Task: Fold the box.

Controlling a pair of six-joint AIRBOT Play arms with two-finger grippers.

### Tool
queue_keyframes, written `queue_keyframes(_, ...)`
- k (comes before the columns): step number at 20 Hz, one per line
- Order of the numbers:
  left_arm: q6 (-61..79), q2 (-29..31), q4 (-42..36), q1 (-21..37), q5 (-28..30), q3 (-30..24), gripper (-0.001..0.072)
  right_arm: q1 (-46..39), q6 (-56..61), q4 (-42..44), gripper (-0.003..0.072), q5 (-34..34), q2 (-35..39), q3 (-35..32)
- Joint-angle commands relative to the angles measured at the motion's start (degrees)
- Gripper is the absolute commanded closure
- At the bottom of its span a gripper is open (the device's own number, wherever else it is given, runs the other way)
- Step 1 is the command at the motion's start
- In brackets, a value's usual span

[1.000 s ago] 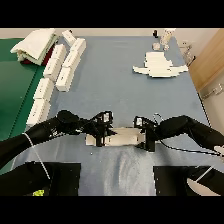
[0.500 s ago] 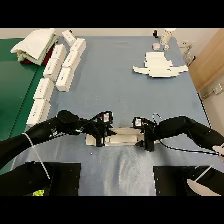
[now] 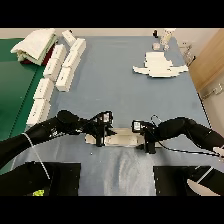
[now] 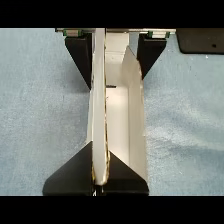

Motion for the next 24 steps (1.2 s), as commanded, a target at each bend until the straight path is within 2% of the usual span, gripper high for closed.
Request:
queue_keyframes(1, 0.0, 0.0, 0.0, 0.0, 0.0, 0.0, 0.0696, 0.1, 0.0, -0.5, -0.0013, 2.6, 0.2, 0.0)
queue_keyframes(6, 0.0, 0.0, 0.0, 0.0, 0.0, 0.0, 0.0696, 0.1, 0.0, -0.4, 0.0012, 3.0, 0.2, 0.0)
queue_keyframes(7, 0.0, 0.0, 0.0, 0.0, 0.0, 0.0, 0.0695, 0.1, 0.0, -0.4, 0.0044, 2.8, 0.2, 0.0)
queue_keyframes(8, 0.0, 0.0, 0.0, 0.0, 0.0, 0.0, 0.0696, 0.1, 0.0, -0.1, 0.0154, 2.0, 0.2, 0.0)
queue_keyframes(9, 0.0, 0.0, 0.0, 0.0, 0.0, 0.0, 0.0695, 0.1, 0.0, -0.1, 0.0167, 1.7, 0.2, 0.0)
queue_keyframes(12, 0.0, 0.0, 0.0, 0.0, 0.0, 0.0, 0.0696, 0.1, 0.0, -0.3, 0.0166, 1.8, 0.2, 0.0)
queue_keyframes(16, 0.0, 0.0, 0.0, 0.0, 0.0, 0.0, 0.0695, 0.1, 0.0, -0.4, 0.0128, 1.8, 0.2, 0.0)
queue_keyframes(17, 0.0, 0.0, 0.0, 0.0, 0.0, 0.0, 0.0695, 0.1, 0.0, -0.4, 0.0047, 1.7, 0.3, 0.0)
queue_keyframes(18, 0.0, 0.0, 0.0, 0.0, 0.0, 0.0, 0.0696, 0.1, 0.0, -0.1, 0.0002, 1.7, 0.6, 0.0)
queue_keyframes(24, 0.0, 0.0, 0.0, 0.0, 0.0, 0.0, 0.0695, 0.0, 0.0, 2.5, 0.0009, 3.7, 2.7, -2.5)
